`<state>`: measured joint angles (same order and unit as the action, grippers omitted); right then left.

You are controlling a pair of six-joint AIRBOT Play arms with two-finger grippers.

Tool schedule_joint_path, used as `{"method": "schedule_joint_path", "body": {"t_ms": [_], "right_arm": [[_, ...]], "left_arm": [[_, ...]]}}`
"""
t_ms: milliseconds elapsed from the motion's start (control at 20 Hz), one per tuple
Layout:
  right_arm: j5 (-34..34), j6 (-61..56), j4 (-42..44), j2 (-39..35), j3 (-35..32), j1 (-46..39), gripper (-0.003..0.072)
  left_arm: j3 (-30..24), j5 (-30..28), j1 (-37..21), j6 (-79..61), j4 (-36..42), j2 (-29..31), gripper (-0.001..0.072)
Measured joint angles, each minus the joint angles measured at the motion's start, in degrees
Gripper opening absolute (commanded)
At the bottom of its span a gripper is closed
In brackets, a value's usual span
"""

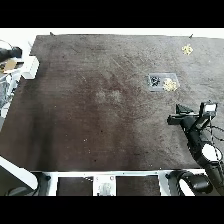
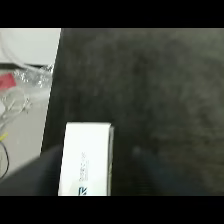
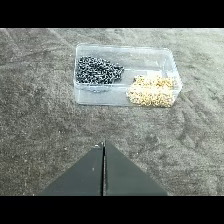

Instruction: Fold the box and place the chain.

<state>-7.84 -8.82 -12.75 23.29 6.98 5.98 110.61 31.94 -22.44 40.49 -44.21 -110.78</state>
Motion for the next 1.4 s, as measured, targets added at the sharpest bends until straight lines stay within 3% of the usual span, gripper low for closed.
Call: {"method": "schedule_joint_path", "body": {"t_ms": [50,300,450,600,850,1100,1400], "right_arm": [[0.00,0.00,0.00,0.00,0.00,0.00,0.0006],[-0.09,0.00,-0.02,0.00,0.00,0.00,0.0006],[-0.11,0.00,-0.02,0.00,0.00,0.00,0.0007],[-0.13,0.00,-0.02,0.00,0.00,0.00,0.0006],[-0.15,0.00,-0.04,0.00,0.00,0.00,0.0006],[-0.15,0.00,-0.04,0.00,0.00,0.00,0.0006],[-0.15,0.00,-0.04,0.00,0.00,0.00,0.0006]], "left_arm": [[0.31,1.22,0.00,0.35,0.46,2.10,0.0008],[-0.02,5.49,0.39,0.26,5.29,12.46,0.0002],[-5.53,3.65,2.71,-3.08,7.41,21.59,0.0002],[-17.35,-2.75,6.27,-7.13,9.09,32.50,0.0003],[-43.23,-16.81,13.57,-16.70,15.10,51.45,0.0003],[-65.64,-27.08,22.60,-20.15,17.38,67.52,0.0003],[-87.65,-33.18,31.50,-20.70,17.88,87.86,0.0003]]}}
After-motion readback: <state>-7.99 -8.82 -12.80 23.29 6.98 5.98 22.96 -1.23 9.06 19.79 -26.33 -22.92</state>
